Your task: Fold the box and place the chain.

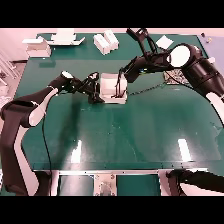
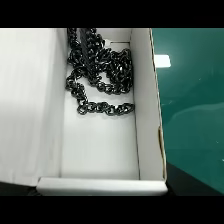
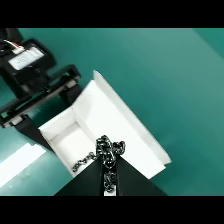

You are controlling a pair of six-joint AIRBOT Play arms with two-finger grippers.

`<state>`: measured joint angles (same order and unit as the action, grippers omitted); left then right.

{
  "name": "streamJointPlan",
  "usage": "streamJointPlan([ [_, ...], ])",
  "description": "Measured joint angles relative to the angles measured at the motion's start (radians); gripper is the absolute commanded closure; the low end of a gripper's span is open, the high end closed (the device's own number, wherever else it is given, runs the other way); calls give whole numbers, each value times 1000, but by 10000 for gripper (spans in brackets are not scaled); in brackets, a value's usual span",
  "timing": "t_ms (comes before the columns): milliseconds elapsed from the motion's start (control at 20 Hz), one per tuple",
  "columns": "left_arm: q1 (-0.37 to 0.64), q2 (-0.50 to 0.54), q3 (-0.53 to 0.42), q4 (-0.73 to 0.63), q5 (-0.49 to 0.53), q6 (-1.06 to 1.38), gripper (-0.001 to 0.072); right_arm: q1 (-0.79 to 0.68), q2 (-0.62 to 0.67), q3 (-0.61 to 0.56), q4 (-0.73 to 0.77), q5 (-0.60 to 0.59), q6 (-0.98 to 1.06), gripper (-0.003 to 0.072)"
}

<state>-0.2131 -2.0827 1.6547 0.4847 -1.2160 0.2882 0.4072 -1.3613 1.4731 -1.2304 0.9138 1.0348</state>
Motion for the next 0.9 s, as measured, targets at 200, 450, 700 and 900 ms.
streamJointPlan([
  [200, 0, 0, 0, 0, 0, 0, 169, 21, -20, -15, 5, 0, 8, 680],
  [450, 0, 0, 0, 0, 0, -1, 169, 27, -89, -47, 20, -10, 11, 679],
  [700, 0, 0, 0, 0, 0, 0, 169, 19, -153, -55, 23, -27, 11, 203],
  [900, 0, 0, 0, 0, 0, 0, 169, -34, -150, -55, 21, -26, 59, 283],
])
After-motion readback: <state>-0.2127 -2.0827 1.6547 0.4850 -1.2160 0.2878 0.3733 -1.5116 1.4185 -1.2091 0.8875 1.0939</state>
